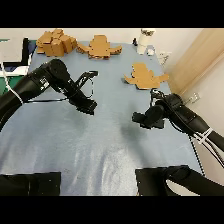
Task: Fold the box.
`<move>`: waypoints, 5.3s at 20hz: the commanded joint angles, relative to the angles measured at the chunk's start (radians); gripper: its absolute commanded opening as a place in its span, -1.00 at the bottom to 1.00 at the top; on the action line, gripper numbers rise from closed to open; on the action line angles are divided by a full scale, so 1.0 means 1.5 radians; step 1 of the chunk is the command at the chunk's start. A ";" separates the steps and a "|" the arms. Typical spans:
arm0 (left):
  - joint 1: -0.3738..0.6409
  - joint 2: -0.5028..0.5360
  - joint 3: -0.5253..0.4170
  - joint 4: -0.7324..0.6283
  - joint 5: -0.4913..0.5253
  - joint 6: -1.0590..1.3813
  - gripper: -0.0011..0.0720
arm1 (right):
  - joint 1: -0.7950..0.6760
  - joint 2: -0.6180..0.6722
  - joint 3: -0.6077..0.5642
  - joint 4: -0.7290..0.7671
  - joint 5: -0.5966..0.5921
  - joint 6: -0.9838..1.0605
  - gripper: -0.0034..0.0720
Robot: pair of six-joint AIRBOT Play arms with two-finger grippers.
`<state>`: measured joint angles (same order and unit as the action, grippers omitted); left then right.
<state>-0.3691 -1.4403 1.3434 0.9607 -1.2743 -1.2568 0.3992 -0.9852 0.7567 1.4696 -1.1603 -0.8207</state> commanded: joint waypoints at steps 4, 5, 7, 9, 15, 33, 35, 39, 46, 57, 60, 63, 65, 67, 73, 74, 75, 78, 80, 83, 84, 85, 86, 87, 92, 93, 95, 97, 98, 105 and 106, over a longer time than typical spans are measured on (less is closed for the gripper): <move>0.001 0.000 0.001 0.000 0.090 0.002 -0.94 | 0.000 -0.001 0.001 -0.022 0.035 0.009 -0.90; 0.001 0.000 0.001 0.000 0.109 0.002 -0.94 | 0.000 -0.001 0.002 -0.020 0.058 0.008 -0.90; 0.001 0.000 0.001 0.000 0.130 0.002 -0.94 | -0.009 -0.001 0.009 -0.023 0.095 -0.030 -0.90; 0.001 0.000 0.001 -0.005 0.135 0.002 -0.94 | -0.070 -0.029 0.057 -0.021 0.090 -0.108 -0.80; 0.001 0.000 0.001 -0.038 0.159 0.002 -0.94 | -0.401 -0.252 0.312 -0.020 0.110 -0.385 -0.48; 0.001 0.000 0.001 -0.079 0.168 -0.001 -0.94 | -0.601 -0.789 0.868 0.481 0.165 -0.622 0.22; 0.001 0.000 0.001 -0.080 0.170 -0.001 -0.94 | -0.593 -0.802 0.868 0.488 0.164 -0.639 0.21; 0.001 0.000 0.001 -0.087 0.174 -0.001 -0.94 | -0.577 -0.806 0.868 0.496 0.163 -0.676 -0.06; 0.001 0.000 0.000 -0.087 0.169 -0.001 -0.94 | -0.548 -0.779 0.868 0.544 0.108 -0.761 -0.90; 0.001 0.001 0.000 -0.089 0.154 -0.009 -0.94 | -0.485 -0.623 0.712 0.544 -0.063 -0.775 -0.92; 0.000 0.002 0.000 -0.090 0.137 0.012 -0.94 | -0.460 -0.507 0.556 0.540 -0.010 -0.787 -0.92; -0.008 0.002 -0.005 -0.102 0.118 0.048 -0.94 | -0.429 -0.363 0.359 0.531 0.060 -0.792 -0.91; -0.012 0.004 -0.012 -0.109 0.111 0.068 -0.94 | -0.406 -0.267 0.228 0.526 0.095 -0.792 -0.92; -0.015 0.015 -0.032 -0.122 0.111 0.092 -0.94 | -0.385 -0.175 0.110 0.524 0.127 -0.781 -0.91; -0.015 0.080 -0.129 -0.137 0.112 0.130 -0.94 | -0.325 0.014 -0.105 0.516 0.150 -0.732 -0.82; -0.015 0.085 -0.142 -0.137 0.110 0.130 -0.94 | -0.325 0.018 -0.112 0.508 0.150 -0.732 -0.36; -0.015 0.087 -0.151 -0.137 0.107 0.130 -0.94 | -0.326 0.015 -0.112 0.487 0.155 -0.732 -0.02; -0.015 0.086 -0.158 -0.137 0.097 0.130 -0.94 | -0.339 -0.012 -0.089 0.384 0.203 -0.704 0.06; -0.015 0.086 -0.158 -0.137 0.097 0.130 -0.94 | -0.360 -0.057 -0.054 0.354 0.202 -0.698 0.06; -0.015 0.086 -0.158 -0.137 0.102 0.130 -0.94 | -0.370 -0.128 0.005 0.354 0.172 -0.717 0.06; -0.015 0.086 -0.158 -0.136 0.107 0.130 -0.94 | -0.370 -0.152 0.026 0.367 0.150 -0.735 0.06; -0.015 0.086 -0.158 -0.136 0.112 0.130 -0.94 | -0.370 -0.173 0.042 0.380 0.129 -0.745 0.06; -0.015 0.086 -0.158 -0.136 0.112 0.130 -0.94 | -0.369 -0.195 0.055 0.385 0.113 -0.746 0.06; -0.015 0.086 -0.158 -0.136 0.112 0.130 -0.94 | -0.369 -0.212 0.061 0.386 0.103 -0.749 0.06; -0.015 0.086 -0.158 -0.139 0.112 0.130 -0.94 | -0.369 -0.254 0.064 0.468 0.056 -0.841 0.04; -0.015 0.085 -0.158 -0.139 0.112 0.130 -0.94 | -0.369 -0.255 0.064 0.481 0.056 -0.854 -0.03; -0.015 0.083 -0.158 -0.152 0.111 0.129 -0.94 | -0.369 -0.256 0.064 0.510 0.052 -0.880 -0.03; -0.015 0.083 -0.158 -0.170 0.109 0.129 -0.94 | -0.369 -0.262 0.065 0.510 0.044 -0.880 -0.22; -0.015 0.083 -0.158 -0.178 0.108 0.129 -0.94 | -0.369 -0.267 0.065 0.510 0.039 -0.885 -0.22; -0.006 0.083 -0.158 -0.189 0.093 0.129 -0.48 | -0.322 -0.262 0.064 0.543 0.010 -0.932 -0.91; 0.005 0.083 -0.158 -0.189 0.085 0.123 0.22 | -0.304 -0.254 0.064 0.553 0.010 -0.941 -0.91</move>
<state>-0.3817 -1.3148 1.1065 0.6815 -1.1286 -1.0630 -0.1040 -1.3796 0.8532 2.2623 -1.1328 -2.1895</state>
